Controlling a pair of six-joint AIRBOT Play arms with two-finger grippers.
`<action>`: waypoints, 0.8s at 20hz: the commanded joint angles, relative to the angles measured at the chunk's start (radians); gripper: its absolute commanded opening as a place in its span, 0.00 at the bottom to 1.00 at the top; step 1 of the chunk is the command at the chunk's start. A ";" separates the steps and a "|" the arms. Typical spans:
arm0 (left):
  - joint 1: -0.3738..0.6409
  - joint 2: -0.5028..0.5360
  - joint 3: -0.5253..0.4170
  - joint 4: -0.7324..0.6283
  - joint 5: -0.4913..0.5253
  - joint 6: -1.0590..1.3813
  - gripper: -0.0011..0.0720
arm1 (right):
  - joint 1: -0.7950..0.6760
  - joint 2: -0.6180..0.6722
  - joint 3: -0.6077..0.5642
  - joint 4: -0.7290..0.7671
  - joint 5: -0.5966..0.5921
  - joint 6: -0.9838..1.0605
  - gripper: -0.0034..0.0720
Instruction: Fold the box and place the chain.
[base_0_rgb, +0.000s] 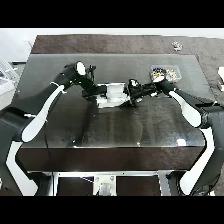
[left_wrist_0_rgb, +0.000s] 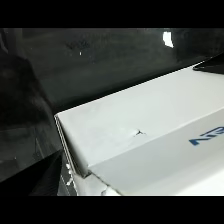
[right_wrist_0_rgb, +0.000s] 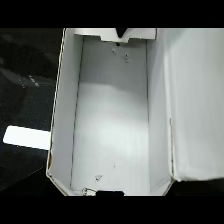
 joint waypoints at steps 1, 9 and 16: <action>-0.012 -0.005 0.006 0.034 -0.008 -0.005 0.82 | 0.000 0.000 0.000 0.000 0.000 0.000 0.82; -0.017 -0.005 0.010 0.052 -0.013 -0.005 0.48 | 0.000 0.000 0.000 0.000 0.000 0.000 0.82; -0.036 -0.005 0.010 0.068 -0.023 -0.013 0.48 | 0.000 0.000 0.000 0.000 0.000 0.000 0.82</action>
